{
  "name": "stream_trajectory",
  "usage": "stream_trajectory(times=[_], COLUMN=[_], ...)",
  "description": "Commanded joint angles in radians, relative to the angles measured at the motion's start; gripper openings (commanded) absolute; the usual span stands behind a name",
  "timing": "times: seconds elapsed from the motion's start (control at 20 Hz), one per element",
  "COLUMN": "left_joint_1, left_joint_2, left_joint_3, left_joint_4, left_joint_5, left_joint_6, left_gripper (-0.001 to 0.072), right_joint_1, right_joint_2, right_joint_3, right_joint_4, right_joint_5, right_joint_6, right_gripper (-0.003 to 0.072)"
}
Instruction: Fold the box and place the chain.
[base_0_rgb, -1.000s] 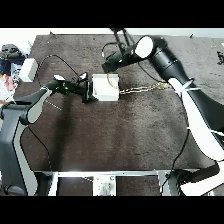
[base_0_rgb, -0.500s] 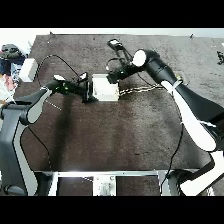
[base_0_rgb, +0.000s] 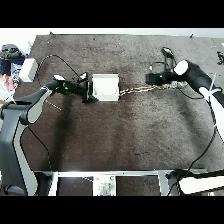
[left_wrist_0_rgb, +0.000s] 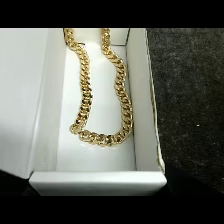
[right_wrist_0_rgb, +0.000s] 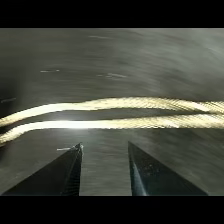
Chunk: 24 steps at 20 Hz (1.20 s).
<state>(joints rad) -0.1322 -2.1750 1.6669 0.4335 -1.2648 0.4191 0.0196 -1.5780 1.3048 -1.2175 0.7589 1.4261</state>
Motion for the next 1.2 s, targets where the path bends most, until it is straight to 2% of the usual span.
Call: stream_trajectory(times=[0.0, 0.4, 0.45, 0.65, 0.75, 0.85, 0.9, 1.0, 1.15], left_joint_1=[0.000, 0.000, 0.000, 0.000, 0.000, 0.000, 0.000, 0.000, 0.000], left_joint_2=[0.000, 0.000, 0.000, 0.000, 0.000, 0.000, 0.000, 0.000, 0.000], left_joint_3=[0.001, 0.000, 0.000, 0.000, 0.001, 0.000, 0.001, 0.000, 0.001], left_joint_4=[0.000, 0.000, 0.000, 0.000, 0.000, 0.000, 0.000, 0.000, 0.000], left_joint_5=[0.001, 0.000, 0.001, 0.001, 0.000, 0.000, 0.000, 0.000, 0.000], left_joint_6=[0.000, 0.000, 0.000, 0.000, 0.000, 0.000, 0.000, 0.000, 0.000], left_gripper=[0.0404, 0.0404, 0.0404, 0.0404, 0.0404, 0.0404, 0.0404, 0.0404, 0.0404], right_joint_1=[-0.085, -0.087, -0.086, -0.064, -0.060, -0.060, -0.060, -0.048, 0.007], right_joint_2=[-0.009, -0.124, -0.136, -0.151, -0.151, -0.152, -0.151, -0.133, -0.039], right_joint_3=[-0.107, -0.097, -0.096, -0.095, -0.095, -0.095, -0.093, -0.093, -0.093], right_joint_4=[0.003, 0.107, 0.129, 0.175, 0.175, 0.175, 0.175, 0.175, 0.175], right_joint_5=[-0.130, -0.286, -0.298, -0.355, -0.363, -0.386, -0.383, -0.346, -0.220], right_joint_6=[0.088, 0.097, 0.095, 0.036, 0.036, 0.036, 0.036, 0.036, 0.021], right_gripper=[0.0322, 0.0306, 0.0210, 0.0210, 0.0040, 0.0039, 0.0014, 0.0014, 0.0014])
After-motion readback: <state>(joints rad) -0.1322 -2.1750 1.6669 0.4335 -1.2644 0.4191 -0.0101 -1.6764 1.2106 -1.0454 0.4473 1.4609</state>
